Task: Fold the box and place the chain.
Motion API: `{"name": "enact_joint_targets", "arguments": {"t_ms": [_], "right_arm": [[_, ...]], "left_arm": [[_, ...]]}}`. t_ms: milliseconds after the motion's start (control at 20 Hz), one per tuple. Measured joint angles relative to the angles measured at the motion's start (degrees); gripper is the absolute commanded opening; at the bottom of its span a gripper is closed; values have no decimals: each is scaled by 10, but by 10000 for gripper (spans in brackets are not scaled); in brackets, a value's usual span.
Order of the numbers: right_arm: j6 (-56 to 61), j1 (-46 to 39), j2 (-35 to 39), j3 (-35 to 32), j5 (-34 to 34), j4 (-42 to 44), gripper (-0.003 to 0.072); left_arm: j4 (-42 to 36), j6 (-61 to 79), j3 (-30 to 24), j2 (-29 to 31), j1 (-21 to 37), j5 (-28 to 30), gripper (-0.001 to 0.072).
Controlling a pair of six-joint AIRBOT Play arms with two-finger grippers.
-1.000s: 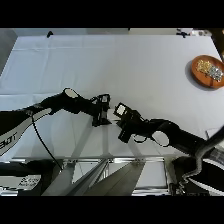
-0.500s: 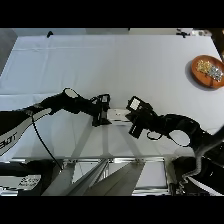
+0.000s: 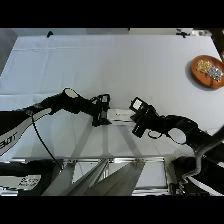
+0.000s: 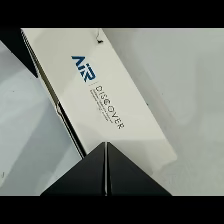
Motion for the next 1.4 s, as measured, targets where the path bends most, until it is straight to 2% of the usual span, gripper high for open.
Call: {"name": "enact_joint_targets", "arguments": {"t_ms": [250, 450, 650, 850, 950, 1150, 1400], "right_arm": [[0, -1, -39, -3, -1, 3, 11], [0, -1, -35, -4, 0, 1, 11], [0, 0, 26, -5, -8, -7, 11], [1, -1, 125, -3, -27, -6, 11], [4, -7, 170, -3, -13, -7, 11], [48, -57, 227, -3, 79, -27, 11], [76, -129, 245, -3, 210, -39, 11]], "left_arm": [[2, 2, 0, 0, 0, -1, 344], [1, 1, 0, 0, 0, -1, 344], [-1, -2, 0, 0, 0, -1, 344], [-1, -1, 0, 0, 0, -1, 345], [5, -1, 4, -1, 1, -1, 345], [24, 1, 13, -2, 9, 2, 345], [30, 0, 15, -2, 11, 6, 344]]}}
